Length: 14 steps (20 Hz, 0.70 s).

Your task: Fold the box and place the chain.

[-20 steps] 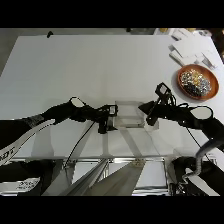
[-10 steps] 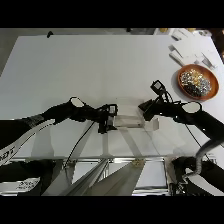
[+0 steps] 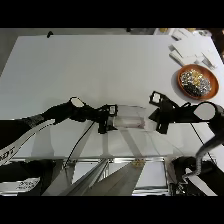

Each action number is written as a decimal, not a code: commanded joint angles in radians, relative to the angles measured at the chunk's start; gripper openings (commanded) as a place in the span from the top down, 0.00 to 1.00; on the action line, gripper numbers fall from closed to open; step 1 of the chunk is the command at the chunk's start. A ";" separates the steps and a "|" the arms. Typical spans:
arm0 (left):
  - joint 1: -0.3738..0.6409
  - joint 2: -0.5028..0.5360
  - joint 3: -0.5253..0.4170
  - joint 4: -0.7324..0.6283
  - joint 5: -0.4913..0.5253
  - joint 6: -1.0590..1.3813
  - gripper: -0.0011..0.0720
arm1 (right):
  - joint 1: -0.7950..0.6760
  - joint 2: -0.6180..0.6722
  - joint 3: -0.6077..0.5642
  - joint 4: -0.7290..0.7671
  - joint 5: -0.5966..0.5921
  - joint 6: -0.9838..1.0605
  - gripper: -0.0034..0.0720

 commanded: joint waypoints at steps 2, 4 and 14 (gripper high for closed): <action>0.001 0.001 0.001 0.000 0.000 0.000 0.79 | 0.001 0.016 -0.044 -0.064 0.031 -0.323 0.60; 0.001 0.000 0.001 -0.001 0.000 0.000 0.79 | 0.001 0.015 -0.083 0.010 -0.046 -0.385 0.72; 0.001 0.000 0.001 0.000 0.000 0.000 0.79 | 0.001 -0.101 -0.138 0.307 -0.169 -0.567 0.75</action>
